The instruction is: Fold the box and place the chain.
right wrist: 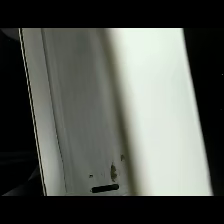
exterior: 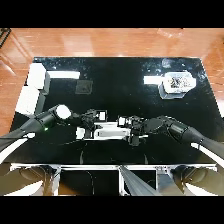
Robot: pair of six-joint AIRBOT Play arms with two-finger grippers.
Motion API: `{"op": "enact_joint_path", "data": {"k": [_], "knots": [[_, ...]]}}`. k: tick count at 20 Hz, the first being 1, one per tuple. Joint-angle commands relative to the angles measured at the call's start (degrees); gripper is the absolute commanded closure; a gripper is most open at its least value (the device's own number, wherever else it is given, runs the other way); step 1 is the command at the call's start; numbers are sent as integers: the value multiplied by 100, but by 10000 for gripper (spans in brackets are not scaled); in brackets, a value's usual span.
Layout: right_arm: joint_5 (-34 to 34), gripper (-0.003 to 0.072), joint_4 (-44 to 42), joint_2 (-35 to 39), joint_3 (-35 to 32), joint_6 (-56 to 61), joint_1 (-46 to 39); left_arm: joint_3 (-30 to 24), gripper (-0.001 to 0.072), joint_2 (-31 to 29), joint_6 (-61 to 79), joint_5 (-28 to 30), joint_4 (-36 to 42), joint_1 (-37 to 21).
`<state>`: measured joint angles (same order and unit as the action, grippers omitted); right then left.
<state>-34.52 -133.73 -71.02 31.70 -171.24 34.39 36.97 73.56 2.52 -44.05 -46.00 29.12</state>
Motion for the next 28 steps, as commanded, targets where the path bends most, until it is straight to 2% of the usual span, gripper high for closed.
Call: {"op": "enact_joint_path", "data": {"k": [1,2,3,5,6,7,10,13,17,20,21,22,26,28], "knots": [[7,625,7,0,-4,2,2,2,606,-2,2,4,-2,-4],[48,625,4,0,-4,2,2,2,449,-11,-2,4,0,-4],[83,625,-20,0,-4,2,2,2,368,-26,-83,2,-2,-4],[111,627,-37,0,-4,2,2,2,258,-109,-149,-9,-4,-7],[109,628,-39,0,-4,4,2,2,174,-181,-153,-4,-2,-7],[107,665,-42,0,-4,31,2,2,97,-269,-192,11,-2,-7],[107,664,-105,0,-4,68,2,2,80,-664,-608,-7,-212,-94],[109,664,-125,0,-4,68,2,2,82,-1200,-1600,-175,-619,-328],[109,664,-125,0,-4,66,2,2,133,-1871,-2522,-1296,-649,-713],[111,664,-125,0,-4,66,2,-4,514,-1926,-2850,-1989,-553,-719],[111,664,-125,0,-4,68,2,-4,619,-1886,-2850,-2105,-538,-688],[114,664,-125,0,-4,66,2,-7,688,-1847,-2852,-2133,-588,-625],[129,664,-125,0,-4,68,2,-4,689,-1888,-2852,-2140,-411,-232],[129,664,-125,0,-4,68,2,-7,689,-1891,-2850,-1539,136,-44]]}}
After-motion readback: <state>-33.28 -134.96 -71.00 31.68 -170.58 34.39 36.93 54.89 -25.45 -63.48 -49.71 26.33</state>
